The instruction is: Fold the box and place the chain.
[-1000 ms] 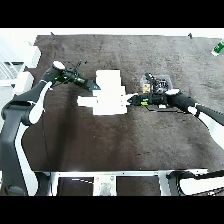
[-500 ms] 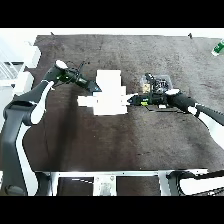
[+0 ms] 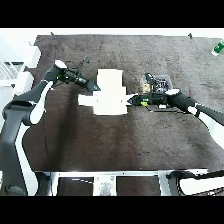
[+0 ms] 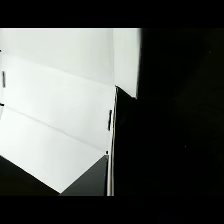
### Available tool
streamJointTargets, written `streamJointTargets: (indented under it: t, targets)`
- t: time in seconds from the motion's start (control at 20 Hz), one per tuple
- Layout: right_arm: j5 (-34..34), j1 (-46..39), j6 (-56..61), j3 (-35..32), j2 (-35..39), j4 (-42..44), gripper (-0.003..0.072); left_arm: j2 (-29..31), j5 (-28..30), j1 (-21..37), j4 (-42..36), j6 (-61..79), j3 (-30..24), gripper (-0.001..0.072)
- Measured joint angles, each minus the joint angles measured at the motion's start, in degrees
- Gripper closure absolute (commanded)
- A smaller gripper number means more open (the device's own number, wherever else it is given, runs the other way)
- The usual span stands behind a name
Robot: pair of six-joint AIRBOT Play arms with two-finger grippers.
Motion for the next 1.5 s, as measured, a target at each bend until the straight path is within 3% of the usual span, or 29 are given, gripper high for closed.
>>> streamJointTargets:
  t: [0.2, 0.3, 0.35, 0.65, 0.8, 1.15, 1.5]
  targets:
    - [0.07, 0.0, 0.0, 0.02, 0.02, -0.11, 0.0652, 0.0, 0.48, -0.22, 0.04, 2.27, 0.0, 0.0687]
    - [0.13, -0.04, -0.07, 0.0, 0.02, -0.57, 0.0414, -0.02, 0.24, -0.24, 0.0, 4.85, 0.0, 0.069]
    - [0.37, -0.09, -0.09, -0.04, 0.02, -0.66, 0.0383, -0.02, -0.63, -0.28, 0.24, 6.56, 0.0, 0.0692]
    - [1.64, -5.11, -0.09, 0.02, 2.4, -0.15, 0.0381, 0.68, -5.4, -0.24, -0.55, 19.85, -0.24, 0.0693]
    - [2.01, -8.83, -0.09, 0.02, 3.21, -0.13, 0.0381, 3.41, -5.46, -0.26, -2.19, 27.74, -3.5, 0.0693]
    - [2.47, -12.07, -1.03, 0.02, 3.69, -0.07, 0.0382, 12.22, 7.28, -0.17, -8.79, 49.18, -22.05, 0.0693]
    - [2.49, -12.35, -2.1, 0.02, 3.69, -0.07, 0.0382, 13.29, 15.23, -0.17, -12.13, 61.51, -29.68, 0.069]
